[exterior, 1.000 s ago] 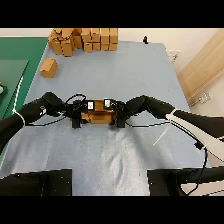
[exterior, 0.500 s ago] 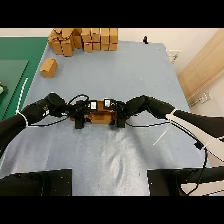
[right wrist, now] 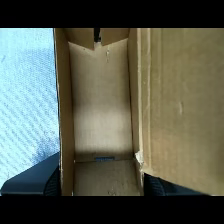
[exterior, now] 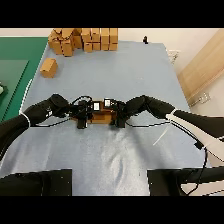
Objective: Fold the box.
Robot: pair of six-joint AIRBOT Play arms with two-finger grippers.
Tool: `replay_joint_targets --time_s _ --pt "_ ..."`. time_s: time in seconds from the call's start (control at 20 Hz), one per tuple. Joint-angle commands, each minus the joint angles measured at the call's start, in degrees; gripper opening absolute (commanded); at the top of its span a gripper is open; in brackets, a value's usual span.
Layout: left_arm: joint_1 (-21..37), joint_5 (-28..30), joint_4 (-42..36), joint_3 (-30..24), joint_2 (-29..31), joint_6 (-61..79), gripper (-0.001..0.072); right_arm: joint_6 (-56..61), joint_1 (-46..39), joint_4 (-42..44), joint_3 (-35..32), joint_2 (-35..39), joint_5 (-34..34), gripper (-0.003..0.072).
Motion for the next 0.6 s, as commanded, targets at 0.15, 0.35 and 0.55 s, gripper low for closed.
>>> replay_joint_targets --time_s 0.15,0.35,0.55 --pt "-0.1 -0.6 -1.9 0.1 -0.2 0.3 0.0035 -0.1 0.0 0.0 0.0 0.0 0.0 0.0503" --pt "-0.1 -2.3 -2.1 0.1 -0.2 -0.1 0.0396 -0.1 0.0 0.0 0.0 0.0 0.0 0.0503" --pt "-0.1 -2.2 -2.4 0.1 -0.2 -0.1 0.0395 -0.1 0.0 0.0 0.0 0.0 0.0 0.0503"
